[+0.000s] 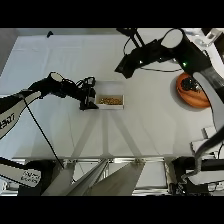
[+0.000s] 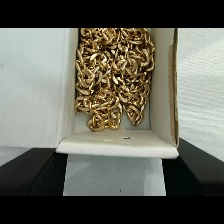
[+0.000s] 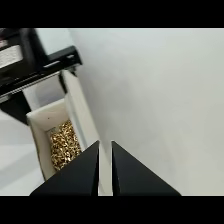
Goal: Fold the box and place the chain.
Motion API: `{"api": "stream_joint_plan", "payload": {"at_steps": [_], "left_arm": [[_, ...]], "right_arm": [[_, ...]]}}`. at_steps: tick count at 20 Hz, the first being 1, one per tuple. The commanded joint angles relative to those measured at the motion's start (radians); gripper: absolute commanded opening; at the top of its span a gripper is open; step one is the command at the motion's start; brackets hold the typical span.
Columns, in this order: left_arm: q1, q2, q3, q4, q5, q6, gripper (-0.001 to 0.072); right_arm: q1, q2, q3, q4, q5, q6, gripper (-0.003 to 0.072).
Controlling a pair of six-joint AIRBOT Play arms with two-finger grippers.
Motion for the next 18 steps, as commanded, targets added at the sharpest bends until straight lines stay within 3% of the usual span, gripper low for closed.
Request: {"api": "stream_joint_plan", "payload": {"at_steps": [1, 5, 12, 14, 16, 18], "left_arm": [[0.0, 0.0, 0.0, 0.0, 0.0, 0.0, 0.0395], [0.0, 0.0, 0.0, 0.0, 0.0, 0.0, 0.0395], [0.0, 0.0, 0.0, 0.0, 0.0, 0.0, 0.0395], [0.0, 0.0, 0.0, 0.0, 0.0, 0.0, 0.0395], [0.0, 0.0, 0.0, 0.0, 0.0, 0.0, 0.0395], [0.0, 0.0, 0.0, 0.0, 0.0, 0.0, 0.0395]], "right_arm": [[-0.016, -0.167, 0.146, -0.023, 0.103, 0.214, 0.008], [-0.017, -0.234, 0.146, -0.002, 0.247, 0.21, 0.0081], [0.042, -0.215, 0.146, 0.002, 0.41, 0.11, 0.009], [0.071, -0.187, 0.146, -0.031, 0.406, 0.08, 0.0198], [0.1, -0.159, 0.132, -0.122, 0.391, 0.08, 0.0206], [0.125, -0.132, 0.085, -0.184, 0.328, 0.078, 0.0281]]}}
